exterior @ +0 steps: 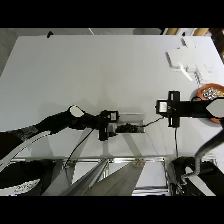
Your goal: Fold the box and place the chain.
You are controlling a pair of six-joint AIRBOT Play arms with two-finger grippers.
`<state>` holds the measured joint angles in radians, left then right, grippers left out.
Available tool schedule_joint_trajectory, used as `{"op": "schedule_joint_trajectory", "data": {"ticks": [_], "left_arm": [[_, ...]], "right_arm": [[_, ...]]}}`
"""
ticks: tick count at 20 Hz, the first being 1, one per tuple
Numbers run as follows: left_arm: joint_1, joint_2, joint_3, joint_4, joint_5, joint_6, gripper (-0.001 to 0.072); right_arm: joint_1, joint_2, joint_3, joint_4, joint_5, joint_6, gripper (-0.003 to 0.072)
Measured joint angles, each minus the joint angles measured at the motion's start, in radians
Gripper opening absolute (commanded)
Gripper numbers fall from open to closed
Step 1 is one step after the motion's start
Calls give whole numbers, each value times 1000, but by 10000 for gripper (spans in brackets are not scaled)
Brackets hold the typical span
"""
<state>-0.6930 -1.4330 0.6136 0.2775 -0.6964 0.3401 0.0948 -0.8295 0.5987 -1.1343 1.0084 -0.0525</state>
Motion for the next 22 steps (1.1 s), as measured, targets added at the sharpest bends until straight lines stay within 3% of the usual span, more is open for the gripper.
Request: {"op": "schedule_joint_trajectory", "data": {"ticks": [7, 18, 22], "left_arm": [[0, 0, 0, 0, 0, 0, 344], [0, 0, 0, 0, 0, 0, 344], [0, 0, 0, 0, 0, 0, 344]], "right_arm": [[-31, -163, -35, -154, -34, 0, 181], [-34, -274, -39, -196, -98, -8, 174], [-34, -299, -39, -197, -102, -8, 10]]}}
